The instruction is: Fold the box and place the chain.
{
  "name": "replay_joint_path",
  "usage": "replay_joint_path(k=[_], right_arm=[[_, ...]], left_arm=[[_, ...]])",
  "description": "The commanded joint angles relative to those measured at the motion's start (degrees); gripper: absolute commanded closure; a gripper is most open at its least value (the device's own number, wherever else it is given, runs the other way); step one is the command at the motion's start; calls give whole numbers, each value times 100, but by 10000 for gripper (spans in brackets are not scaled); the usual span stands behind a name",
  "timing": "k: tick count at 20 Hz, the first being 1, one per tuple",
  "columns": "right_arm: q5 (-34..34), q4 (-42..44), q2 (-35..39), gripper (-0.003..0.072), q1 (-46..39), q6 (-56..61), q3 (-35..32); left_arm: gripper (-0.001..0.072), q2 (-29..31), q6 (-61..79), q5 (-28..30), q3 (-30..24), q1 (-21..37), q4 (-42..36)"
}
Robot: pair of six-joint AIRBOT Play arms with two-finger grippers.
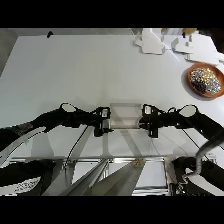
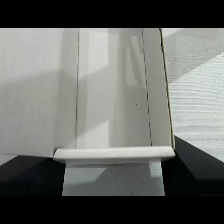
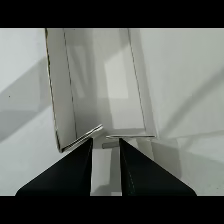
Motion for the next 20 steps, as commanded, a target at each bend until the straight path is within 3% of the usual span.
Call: replay_joint_path(k=[1, 2, 5, 8, 9, 13, 15, 19, 20], right_arm=[[-197, 273, -66, 506, 125, -72, -2], [-212, 337, -66, 501, 125, -72, -2], [-240, 363, -72, 319, 125, -66, -4], [-321, 446, -72, 264, 125, -68, -57], [-361, 457, -72, 215, 125, -68, -96], [-459, 221, 37, 208, 125, 188, -186], [-629, -361, 367, 226, 122, 894, -186], [-485, -1370, 1235, 439, -337, 2476, -175], [-393, -1355, 1449, 539, -503, 2787, -164]], left_arm=[[501, 2, -7, -7, -2, -4, 0], [501, 2, -7, -7, -2, -7, 0], [501, 2, -7, -7, -2, -4, 0], [501, 2, -7, -7, -2, -4, 0], [501, 2, -7, -7, -2, -4, 0], [501, 2, -7, -7, -2, -7, 0], [501, 2, -7, -7, -2, -4, 0], [501, 2, -7, -7, -2, -4, 0], [501, 2, -7, -7, -2, -4, 0]])
